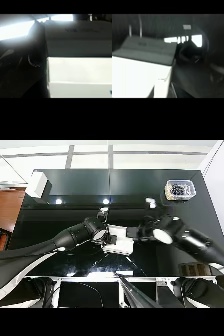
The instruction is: Fold the box and place the chain.
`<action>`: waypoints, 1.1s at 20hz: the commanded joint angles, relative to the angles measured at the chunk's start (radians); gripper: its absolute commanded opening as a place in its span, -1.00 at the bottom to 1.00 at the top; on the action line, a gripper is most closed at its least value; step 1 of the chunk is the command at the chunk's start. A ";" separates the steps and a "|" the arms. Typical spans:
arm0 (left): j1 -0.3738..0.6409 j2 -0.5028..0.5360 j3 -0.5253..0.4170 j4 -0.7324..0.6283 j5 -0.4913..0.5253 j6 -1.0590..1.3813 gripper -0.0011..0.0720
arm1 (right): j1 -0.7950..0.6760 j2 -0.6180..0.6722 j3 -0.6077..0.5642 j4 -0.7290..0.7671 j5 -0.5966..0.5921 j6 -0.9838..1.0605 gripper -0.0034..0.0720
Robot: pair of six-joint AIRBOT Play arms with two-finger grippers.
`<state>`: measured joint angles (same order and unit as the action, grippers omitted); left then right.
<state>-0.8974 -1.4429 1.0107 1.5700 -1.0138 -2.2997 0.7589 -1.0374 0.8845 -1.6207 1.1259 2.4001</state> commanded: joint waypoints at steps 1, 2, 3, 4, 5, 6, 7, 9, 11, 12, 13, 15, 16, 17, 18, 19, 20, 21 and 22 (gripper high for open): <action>0.000 -0.001 0.001 0.000 -0.002 0.003 -0.89 | -0.098 0.122 0.005 -0.143 0.106 -0.122 -0.18; 0.000 -0.001 0.001 0.000 -0.002 0.003 -0.89 | -0.149 0.131 0.005 -0.197 0.142 -0.161 -0.18; 0.000 -0.001 0.001 0.000 -0.002 0.003 -0.89 | -0.203 0.130 0.004 -0.243 0.162 -0.208 -0.18; 0.000 -0.001 0.001 0.000 -0.001 0.003 -0.89 | -0.269 0.129 0.004 -0.280 0.150 -0.261 -0.18; 0.000 -0.001 0.001 0.000 -0.001 0.003 -0.89 | -0.342 0.128 0.003 -0.307 0.109 -0.297 -0.18; 0.000 -0.001 0.001 0.000 0.000 0.003 -0.89 | -0.417 0.128 0.003 -0.326 0.055 -0.311 -0.18; 0.000 -0.001 0.001 0.000 0.000 0.003 -0.89 | -0.504 0.126 0.003 -0.329 -0.020 -0.314 -0.18; 0.001 -0.001 0.001 0.000 -0.001 0.003 -0.89 | -0.651 0.096 0.004 -0.302 -0.163 -0.326 0.96; 0.001 -0.001 0.001 0.000 0.000 0.003 -0.89 | -0.757 0.015 0.038 -0.226 -0.262 -0.412 0.97; 0.001 -0.001 0.001 0.000 0.002 0.003 -0.89 | -0.795 -0.044 0.077 -0.211 -0.285 -0.416 0.97; 0.001 -0.001 0.001 -0.006 0.005 0.003 -0.89 | -0.827 -0.121 0.135 -0.204 -0.306 -0.424 0.97; 0.000 -0.001 0.001 -0.007 0.019 0.003 -0.89 | -0.872 -0.296 0.276 -0.159 -0.319 -0.494 0.97; 0.001 -0.001 0.001 -0.007 0.027 0.003 -0.89 | -0.888 -0.389 0.352 -0.107 -0.304 -0.525 0.96; 0.001 -0.001 0.001 -0.007 0.033 0.003 -0.89 | -0.901 -0.484 0.433 -0.050 -0.276 -0.560 0.96; 0.000 -0.001 0.001 -0.008 0.034 0.003 -0.89 | -0.908 -0.582 0.521 -0.010 -0.241 -0.591 0.96; 0.000 -0.001 0.001 -0.008 0.033 0.003 -0.89 | -0.908 -0.668 0.603 -0.002 -0.206 -0.599 0.96; 0.000 -0.001 0.001 -0.008 0.030 0.003 -0.89 | -0.906 -0.731 0.668 -0.002 -0.181 -0.599 0.96; 0.000 -0.001 0.001 -0.007 0.026 0.003 -0.89 | -0.904 -0.783 0.721 -0.001 -0.165 -0.600 0.94; 0.001 -0.001 0.001 -0.007 0.026 0.004 -0.89 | -0.904 -0.817 0.755 0.002 -0.156 -0.599 0.78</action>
<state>-0.8974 -1.4429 1.0107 1.5627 -0.9874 -2.2967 -0.1318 -1.6875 1.4826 -1.6650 0.9180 1.8366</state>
